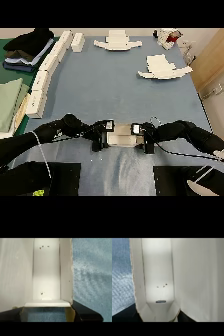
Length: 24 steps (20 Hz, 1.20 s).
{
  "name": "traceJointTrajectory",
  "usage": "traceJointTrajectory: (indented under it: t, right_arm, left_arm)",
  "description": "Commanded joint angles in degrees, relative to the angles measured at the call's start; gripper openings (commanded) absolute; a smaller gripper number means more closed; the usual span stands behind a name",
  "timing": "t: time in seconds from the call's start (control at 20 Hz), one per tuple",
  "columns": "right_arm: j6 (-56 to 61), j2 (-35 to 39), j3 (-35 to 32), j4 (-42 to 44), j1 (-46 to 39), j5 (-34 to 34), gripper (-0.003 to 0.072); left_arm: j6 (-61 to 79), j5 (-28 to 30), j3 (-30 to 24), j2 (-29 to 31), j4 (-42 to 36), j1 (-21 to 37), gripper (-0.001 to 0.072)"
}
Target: Fold the box.
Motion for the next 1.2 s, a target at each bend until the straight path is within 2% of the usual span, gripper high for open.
traceJointTrajectory:
  t: [0.0, 0.4, 0.45, 0.5, 0.55, 0.65, 0.75, 0.9, 1.05, 1.15]
  right_arm:
    - [0.0, 0.0, 0.0, 0.0, 0.0, 0.0, 0.0426]
    - [0.0, 0.0, 0.0, 0.0, 0.0, -0.2, 0.0427]
    - [0.1, 0.0, 0.0, 0.0, 0.0, -0.2, 0.0460]
    - [0.1, 0.3, 0.0, 0.0, 0.0, -0.4, 0.0610]
    - [0.8, 1.1, 0.1, -0.6, 0.0, -0.5, 0.0715]
    - [5.4, 3.7, 0.8, -4.4, 0.0, -0.9, 0.0715]
    - [14.2, 7.1, 1.7, -10.8, 0.0, -4.4, 0.0715]
    - [27.5, 12.6, 2.8, -17.0, 0.0, -16.6, 0.0715]
    - [43.1, 17.9, 4.1, -17.3, 0.0, -28.0, 0.0707]
    - [58.5, 20.5, 4.4, -14.7, 0.0, -30.4, 0.0569]
  left_arm:
    - [0.0, 0.0, 0.0, 0.0, 0.0, 0.0, 0.0617]
    - [0.0, 0.0, 0.0, 0.0, 0.0, 0.0, 0.0617]
    - [0.0, 0.0, 0.0, 0.0, 0.0, 0.0, 0.0617]
    - [0.0, 0.0, 0.0, 0.0, 0.0, 0.0, 0.0617]
    - [0.0, 0.0, 0.0, 0.0, 0.0, 0.0, 0.0617]
    - [0.0, 0.0, 0.0, 0.0, 0.0, 0.0, 0.0617]
    - [0.0, 0.0, 0.0, 0.0, 0.0, 0.0, 0.0617]
    - [0.0, 0.0, 0.0, 0.0, 0.0, 0.0, 0.0617]
    - [0.0, 0.0, 0.0, 0.0, 0.0, 0.0, 0.0617]
    - [0.0, 0.0, 0.0, 0.0, 0.0, 0.0, 0.0617]
